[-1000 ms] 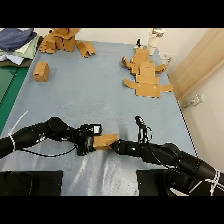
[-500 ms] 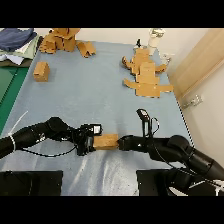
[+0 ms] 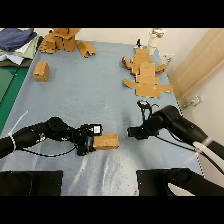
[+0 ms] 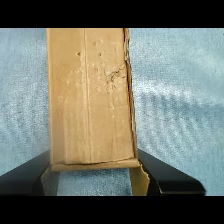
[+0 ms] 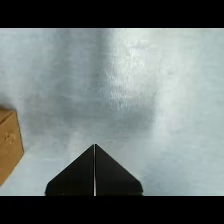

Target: Fold the box.

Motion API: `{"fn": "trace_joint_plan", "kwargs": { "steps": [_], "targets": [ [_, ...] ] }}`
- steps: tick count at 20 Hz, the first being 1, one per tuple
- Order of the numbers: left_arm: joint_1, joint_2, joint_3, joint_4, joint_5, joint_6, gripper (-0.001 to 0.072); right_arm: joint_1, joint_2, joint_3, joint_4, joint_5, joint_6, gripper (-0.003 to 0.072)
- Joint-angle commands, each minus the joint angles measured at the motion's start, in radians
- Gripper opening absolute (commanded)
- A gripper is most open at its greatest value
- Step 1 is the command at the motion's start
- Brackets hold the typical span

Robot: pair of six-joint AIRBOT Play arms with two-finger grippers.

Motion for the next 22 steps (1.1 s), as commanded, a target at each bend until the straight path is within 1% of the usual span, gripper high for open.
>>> {"fn": "trace_joint_plan", "kwargs": {
  "steps": [1, 6, 9, 11, 13, 15, 18, 19, 20, 22],
  "targets": [
    [0.000, 0.000, 0.000, 0.000, 0.001, 0.000, 0.0470, -0.018, -0.137, 0.083, -0.010, -0.036, -0.013, 0.0002],
    [0.000, 0.000, 0.000, 0.000, 0.001, -0.002, 0.0470, -0.018, -0.144, 0.086, -0.001, -0.002, 0.050, 0.0002],
    [0.007, 0.005, 0.008, 0.010, 0.002, -0.087, 0.0470, -0.020, -0.144, 0.086, -0.024, 0.003, 0.090, 0.0002],
    [0.034, 0.031, 0.033, 0.064, 0.001, -0.237, 0.0470, -0.020, -0.144, 0.086, -0.076, 0.003, 0.138, 0.0002],
    [0.090, 0.083, 0.066, 0.202, 0.001, -0.469, 0.0470, -0.020, -0.144, 0.086, -0.096, 0.002, 0.143, 0.0002],
    [0.179, 0.143, 0.105, 0.407, 0.001, -0.750, 0.0470, -0.020, -0.144, 0.086, -0.106, 0.003, 0.143, 0.0002],
    [0.385, 0.200, 0.155, 0.726, -0.002, -1.113, 0.0470, -0.020, -0.144, 0.086, -0.111, 0.003, 0.142, 0.0002],
    [0.462, 0.200, 0.169, 0.791, -0.001, -1.190, 0.0470, -0.020, -0.144, 0.086, -0.111, 0.003, 0.142, 0.0002],
    [0.550, 0.196, 0.179, 0.819, 0.002, -1.244, 0.0470, -0.020, -0.144, 0.086, -0.111, 0.003, 0.142, 0.0002],
    [0.699, 0.170, 0.192, 0.815, 0.021, -1.250, 0.0470, -0.020, -0.144, 0.086, -0.118, 0.004, 0.141, 0.0002]
  ]
}}
